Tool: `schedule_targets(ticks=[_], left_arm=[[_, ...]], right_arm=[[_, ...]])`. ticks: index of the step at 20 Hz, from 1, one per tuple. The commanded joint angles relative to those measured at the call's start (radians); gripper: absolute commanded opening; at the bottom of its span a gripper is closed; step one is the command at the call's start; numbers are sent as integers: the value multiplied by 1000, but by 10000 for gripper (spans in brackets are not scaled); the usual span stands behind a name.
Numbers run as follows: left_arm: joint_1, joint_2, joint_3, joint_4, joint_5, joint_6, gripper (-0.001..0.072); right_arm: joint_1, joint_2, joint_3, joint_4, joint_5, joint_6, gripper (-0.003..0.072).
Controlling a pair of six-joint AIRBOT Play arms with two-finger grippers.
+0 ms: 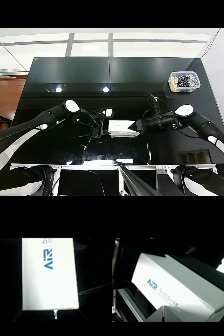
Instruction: Fold the box and place the chain.
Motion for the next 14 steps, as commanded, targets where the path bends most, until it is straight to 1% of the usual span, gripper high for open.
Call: schedule_targets(ticks=[1, 6, 8, 10, 11, 14], left_arm=[[0, 0, 0, 0, -1, -2, 557], [0, 0, 0, 0, -1, -2, 558], [0, 0, 0, 0, 0, -2, 558], [1, 3, 0, 0, -2, -2, 558], [1, 5, 0, 0, -1, -2, 558], [2, 14, 0, 1, -2, -2, 565]], right_arm=[[11, -22, -1, -65, -36, 11, 18], [56, -22, -1, -76, -71, 11, 18], [53, -21, 9, -76, -47, 8, 18], [25, -10, 56, -77, 58, 1, 18], [0, 14, 88, -77, 119, 2, 18], [-130, 145, 182, -119, 233, 24, 18]])
